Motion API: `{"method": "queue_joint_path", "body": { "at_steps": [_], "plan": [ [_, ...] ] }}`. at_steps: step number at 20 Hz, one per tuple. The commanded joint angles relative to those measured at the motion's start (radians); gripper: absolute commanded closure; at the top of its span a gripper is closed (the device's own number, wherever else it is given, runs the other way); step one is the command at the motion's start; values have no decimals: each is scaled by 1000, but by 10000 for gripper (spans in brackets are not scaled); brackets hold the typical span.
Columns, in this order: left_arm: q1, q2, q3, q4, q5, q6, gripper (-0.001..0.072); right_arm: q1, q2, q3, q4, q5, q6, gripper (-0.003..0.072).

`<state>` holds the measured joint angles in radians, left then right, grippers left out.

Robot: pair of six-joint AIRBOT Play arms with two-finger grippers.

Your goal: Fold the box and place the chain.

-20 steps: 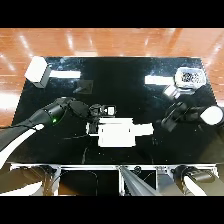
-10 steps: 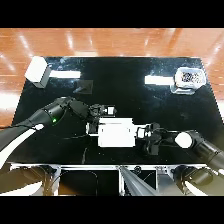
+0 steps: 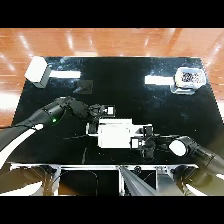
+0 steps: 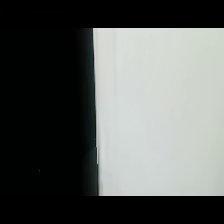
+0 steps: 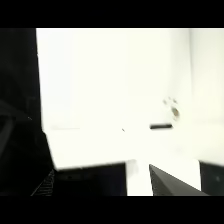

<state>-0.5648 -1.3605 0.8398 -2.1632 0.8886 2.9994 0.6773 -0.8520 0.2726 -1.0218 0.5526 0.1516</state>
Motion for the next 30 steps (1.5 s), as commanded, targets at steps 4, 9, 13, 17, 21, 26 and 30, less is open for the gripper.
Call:
{"method": "queue_joint_path", "body": {
  "at_steps": [4, 9, 13, 17, 21, 26, 30],
  "plan": [
    [1, 0, 1, 0, 0, 0, 694, 87, -6, -1, 58, -126, -3, -26],
    [1, 0, 1, 0, 0, 0, 694, 85, -42, -1, 58, -241, -3, -26],
    [1, 0, 1, 0, 0, 0, 693, 85, -42, 8, 58, -301, -2, -26],
    [1, 0, 1, 0, 1, -6, 693, 78, -26, 51, 52, -221, 43, -28],
    [1, 0, 1, 0, 1, -8, 694, 18, -12, 100, 53, -35, 167, -28],
    [1, 0, 1, 0, 0, -21, 694, -29, -12, 101, 49, -63, 165, -27],
    [1, 0, 1, 1, 0, -21, 693, -29, -13, 101, 50, -155, 155, -27]
  ]
}}
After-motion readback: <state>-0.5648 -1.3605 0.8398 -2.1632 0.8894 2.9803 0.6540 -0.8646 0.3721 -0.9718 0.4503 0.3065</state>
